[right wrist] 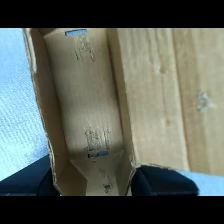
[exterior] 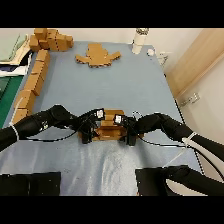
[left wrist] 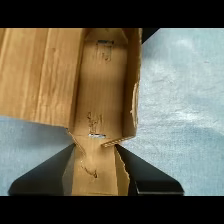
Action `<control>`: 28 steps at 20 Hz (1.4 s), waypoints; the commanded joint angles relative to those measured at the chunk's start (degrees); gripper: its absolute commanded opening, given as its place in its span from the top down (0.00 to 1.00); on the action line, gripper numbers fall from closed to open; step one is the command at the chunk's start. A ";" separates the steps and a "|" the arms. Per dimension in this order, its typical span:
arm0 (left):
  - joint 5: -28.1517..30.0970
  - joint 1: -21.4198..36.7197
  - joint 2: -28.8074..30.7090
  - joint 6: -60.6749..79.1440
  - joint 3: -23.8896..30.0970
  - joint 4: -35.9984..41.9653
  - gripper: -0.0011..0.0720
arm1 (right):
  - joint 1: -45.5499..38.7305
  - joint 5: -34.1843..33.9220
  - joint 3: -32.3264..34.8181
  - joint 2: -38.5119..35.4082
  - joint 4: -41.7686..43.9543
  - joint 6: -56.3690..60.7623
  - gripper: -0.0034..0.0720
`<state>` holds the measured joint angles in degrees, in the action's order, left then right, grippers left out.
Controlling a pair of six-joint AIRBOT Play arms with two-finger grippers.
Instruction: Fold the box.
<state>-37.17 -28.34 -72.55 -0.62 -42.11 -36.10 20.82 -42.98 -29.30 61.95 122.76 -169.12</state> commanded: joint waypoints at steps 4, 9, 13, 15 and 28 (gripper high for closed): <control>-0.92 -0.28 -1.42 0.20 -0.57 0.37 0.51 | -0.02 0.02 -0.02 0.04 0.02 0.00 0.30; -0.26 -0.28 -2.03 0.26 -0.68 0.37 0.69 | -0.02 0.02 -0.02 0.04 0.02 0.02 0.30; 1.49 -0.55 -2.10 4.81 -0.68 3.54 0.69 | -0.02 0.02 -0.02 0.04 0.02 0.02 0.30; 3.04 -0.98 -2.12 5.68 -0.68 5.27 0.69 | -0.02 0.00 -0.02 0.04 0.02 0.00 0.30; 2.67 -1.70 -4.79 7.67 -0.57 9.31 0.22 | -0.02 0.02 -0.02 0.04 0.02 0.00 0.30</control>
<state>-34.59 -30.00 -77.10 6.63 -42.74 -27.55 20.82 -42.98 -29.30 61.95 122.76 -169.12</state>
